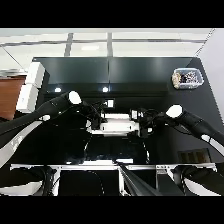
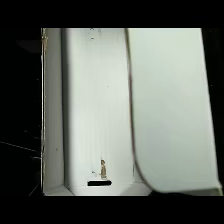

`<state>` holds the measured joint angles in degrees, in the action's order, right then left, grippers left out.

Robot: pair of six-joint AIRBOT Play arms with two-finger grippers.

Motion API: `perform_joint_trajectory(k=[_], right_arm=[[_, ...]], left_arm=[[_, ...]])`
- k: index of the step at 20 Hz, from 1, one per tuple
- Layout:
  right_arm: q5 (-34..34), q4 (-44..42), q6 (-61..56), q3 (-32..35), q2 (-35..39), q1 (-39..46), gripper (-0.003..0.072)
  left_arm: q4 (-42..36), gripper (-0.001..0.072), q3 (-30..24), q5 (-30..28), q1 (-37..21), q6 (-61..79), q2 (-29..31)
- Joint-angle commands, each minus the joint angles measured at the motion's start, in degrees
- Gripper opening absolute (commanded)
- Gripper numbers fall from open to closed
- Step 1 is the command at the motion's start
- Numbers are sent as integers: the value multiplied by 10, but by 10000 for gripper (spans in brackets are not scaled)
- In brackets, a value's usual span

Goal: Fold the box and place the chain.

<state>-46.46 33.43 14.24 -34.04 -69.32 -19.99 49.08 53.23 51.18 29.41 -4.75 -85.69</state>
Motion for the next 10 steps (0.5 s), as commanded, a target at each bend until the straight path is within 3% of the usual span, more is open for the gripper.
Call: perform_joint_trajectory(k=[1,6,7,8,10], right_arm=[[-8,-4,12,0,-13,0,708],[0,-3,12,0,-27,0,708],[5,-3,12,0,-28,0,663],[6,-3,13,0,-28,0,560],[6,-3,12,0,-28,0,544]], left_arm=[[0,26,0,0,1,-3,0],[0,26,0,0,0,-10,0],[0,26,0,0,0,-10,0],[0,26,0,0,1,-10,0],[0,26,0,0,0,-10,0]])
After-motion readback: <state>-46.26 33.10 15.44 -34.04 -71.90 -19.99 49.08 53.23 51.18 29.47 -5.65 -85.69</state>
